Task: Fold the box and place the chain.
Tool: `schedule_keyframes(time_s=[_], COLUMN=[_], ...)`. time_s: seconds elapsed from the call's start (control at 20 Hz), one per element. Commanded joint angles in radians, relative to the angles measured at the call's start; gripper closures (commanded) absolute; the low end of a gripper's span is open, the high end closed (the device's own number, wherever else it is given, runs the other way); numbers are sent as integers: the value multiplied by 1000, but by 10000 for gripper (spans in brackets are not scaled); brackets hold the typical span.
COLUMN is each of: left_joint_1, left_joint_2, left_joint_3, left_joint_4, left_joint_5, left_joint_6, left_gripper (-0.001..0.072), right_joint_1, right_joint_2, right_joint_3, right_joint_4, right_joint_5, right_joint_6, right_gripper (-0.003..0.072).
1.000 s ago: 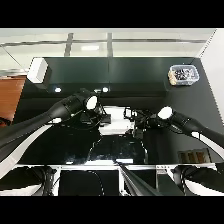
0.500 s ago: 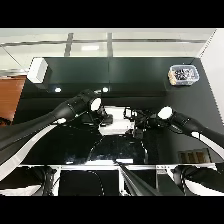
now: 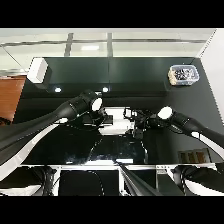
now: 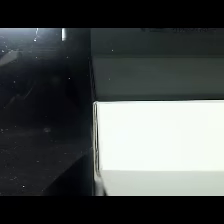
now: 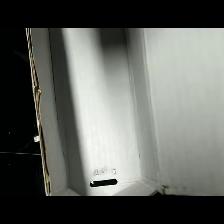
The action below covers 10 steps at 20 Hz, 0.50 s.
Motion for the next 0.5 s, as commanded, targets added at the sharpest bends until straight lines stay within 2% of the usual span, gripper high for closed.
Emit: schedule_keyframes(time_s=[0.0, 0.05, 0.1, 0.45], left_joint_1=[0, 0, 0, 2], left_joint_2=[-2, -2, -2, -2], left_joint_3=[1, 6, 12, 46], left_joint_4=[-4, -3, -2, 2], left_joint_5=[-5, -7, -9, -12], left_joint_6=[2, 2, 3, 17], left_gripper=[567, 450, 415, 414], right_joint_1=[0, 0, 0, 0], right_joint_2=[0, 0, 0, 0], right_joint_3=[1, 1, 1, 1], right_joint_4=[1, 1, 1, 0], right_joint_5=[0, 0, 0, 0], right_joint_6=[0, 0, 0, 0], right_gripper=[549, 549, 549, 549])
